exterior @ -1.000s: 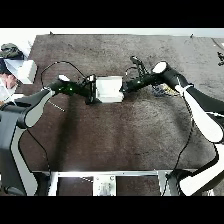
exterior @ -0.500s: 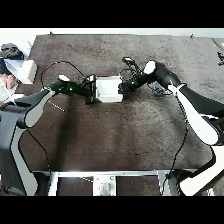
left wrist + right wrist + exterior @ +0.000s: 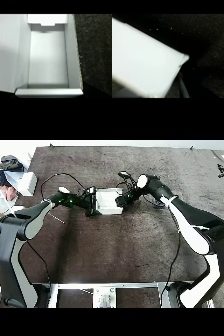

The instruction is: Fold the box and place the chain.

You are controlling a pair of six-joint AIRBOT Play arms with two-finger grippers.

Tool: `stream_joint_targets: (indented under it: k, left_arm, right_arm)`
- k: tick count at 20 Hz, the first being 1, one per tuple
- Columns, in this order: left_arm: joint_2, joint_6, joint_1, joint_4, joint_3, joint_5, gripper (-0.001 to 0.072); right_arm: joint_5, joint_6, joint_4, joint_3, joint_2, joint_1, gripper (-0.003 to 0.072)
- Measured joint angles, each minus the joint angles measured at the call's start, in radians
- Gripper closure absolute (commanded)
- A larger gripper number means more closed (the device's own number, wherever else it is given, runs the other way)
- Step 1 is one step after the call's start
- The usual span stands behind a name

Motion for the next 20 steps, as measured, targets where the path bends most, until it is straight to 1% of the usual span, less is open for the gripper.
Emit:
stream_joint_targets:
  k: [4,9,14,20]
  left_arm:
    - [0.0,0.0,0.0,0.0,0.0,0.0,0.0357]
    - [0.0,0.004,0.0,0.0,0.0,0.0,0.0357]
    - [0.0,0.003,0.0,0.0,0.0,0.0,0.0357]
    - [0.0,0.003,0.0,0.0,0.0,0.0,0.0357]
  right_arm:
    - [0.066,0.08,-0.123,0.091,-0.046,0.045,0.0313]
    - [0.132,0.174,-0.229,0.16,-0.097,0.078,0.0313]
    - [0.155,0.248,-0.296,0.179,-0.114,0.089,0.0313]
    - [0.16,0.335,-0.324,0.182,-0.118,0.091,0.0313]
